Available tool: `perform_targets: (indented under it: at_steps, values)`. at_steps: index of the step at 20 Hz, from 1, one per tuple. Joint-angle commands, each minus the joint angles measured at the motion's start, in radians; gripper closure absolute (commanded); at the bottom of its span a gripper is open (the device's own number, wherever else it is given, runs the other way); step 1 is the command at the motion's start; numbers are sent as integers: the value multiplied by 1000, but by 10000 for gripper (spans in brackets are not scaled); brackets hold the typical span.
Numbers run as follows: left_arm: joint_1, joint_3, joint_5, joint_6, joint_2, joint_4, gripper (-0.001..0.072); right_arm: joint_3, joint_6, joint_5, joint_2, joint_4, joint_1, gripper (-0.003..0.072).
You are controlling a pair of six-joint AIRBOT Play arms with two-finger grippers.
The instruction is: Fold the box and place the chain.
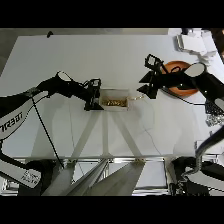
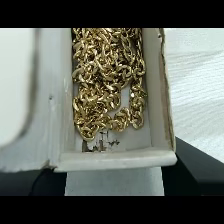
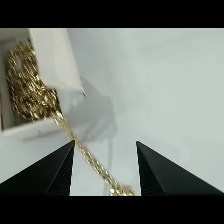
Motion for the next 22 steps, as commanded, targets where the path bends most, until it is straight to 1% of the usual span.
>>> perform_targets:
  at_steps: [1,5,11,12,13,14,15,19,22]
  values:
    - [0,1,0,0,1,0,498,0,-145,51,-71,-21,-44,274]
    - [0,1,0,0,0,0,498,0,-335,28,-207,26,3,274]
    - [0,1,0,0,0,0,498,0,-431,-22,-354,201,61,279]
    - [0,1,0,0,0,0,498,0,-431,-30,-363,216,68,303]
    - [0,1,0,0,0,0,498,0,-428,-40,-365,219,73,423]
    - [0,1,0,0,0,0,498,0,-426,-44,-365,218,75,630]
    - [0,1,0,0,1,0,498,0,-400,-43,-365,216,74,675]
    - [0,1,0,0,0,0,498,0,-172,-19,-338,106,74,676]
    - [0,1,0,0,0,0,498,0,-22,46,-256,-20,75,676]
